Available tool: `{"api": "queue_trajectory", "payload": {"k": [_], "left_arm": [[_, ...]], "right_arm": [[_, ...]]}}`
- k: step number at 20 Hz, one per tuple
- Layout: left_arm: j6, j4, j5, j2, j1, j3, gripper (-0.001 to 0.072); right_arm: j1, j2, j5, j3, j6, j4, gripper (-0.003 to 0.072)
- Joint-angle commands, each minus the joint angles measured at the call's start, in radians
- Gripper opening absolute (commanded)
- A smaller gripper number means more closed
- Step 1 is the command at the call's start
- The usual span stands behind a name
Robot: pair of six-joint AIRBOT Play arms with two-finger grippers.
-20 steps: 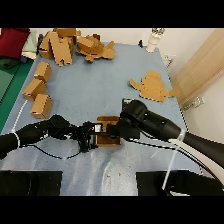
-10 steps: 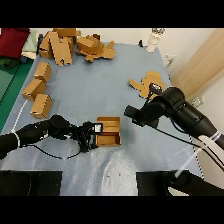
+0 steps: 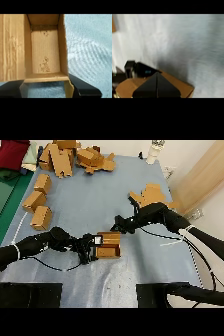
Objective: Fold the box.
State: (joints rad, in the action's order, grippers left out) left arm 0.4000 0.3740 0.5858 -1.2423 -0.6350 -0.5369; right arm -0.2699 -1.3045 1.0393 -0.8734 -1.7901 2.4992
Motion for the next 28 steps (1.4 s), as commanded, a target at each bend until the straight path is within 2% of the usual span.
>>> {"api": "queue_trajectory", "payload": {"k": [1,5,9,12,15,24,26,28], "left_arm": [[0.0,0.0,0.0,0.001,-0.001,0.0,0.0403],[0.0,0.0,0.0,0.001,-0.001,0.0,0.0403],[0.0,0.0,0.0,0.001,-0.001,0.0,0.0402],[0.0,0.0,0.0,0.001,-0.001,0.0,0.0402],[0.0,0.0,0.0,0.001,-0.001,0.0,0.0403],[0.0,0.0,0.0,0.001,-0.001,0.0,0.0403],[0.0,0.0,0.0,0.001,-0.001,0.0,0.0402],[0.0,0.0,0.0,0.001,-0.001,0.0,0.0402]], "right_arm": [[0.004,0.039,0.167,0.029,-0.282,0.047,-0.0002],[0.002,0.191,0.146,0.164,-0.334,-0.112,-0.0002],[0.002,0.404,-0.058,0.343,-0.477,-0.118,-0.0001],[-0.003,0.497,-0.152,0.381,-0.559,-0.114,0.0],[-0.045,0.506,-0.216,0.38,-0.666,-0.098,0.0001],[-0.202,0.433,-0.239,0.376,-0.796,-0.117,0.001],[-0.232,0.433,-0.234,0.37,-0.826,-0.122,0.0307],[-0.266,0.432,-0.245,0.37,-0.893,-0.128,0.0337]]}}
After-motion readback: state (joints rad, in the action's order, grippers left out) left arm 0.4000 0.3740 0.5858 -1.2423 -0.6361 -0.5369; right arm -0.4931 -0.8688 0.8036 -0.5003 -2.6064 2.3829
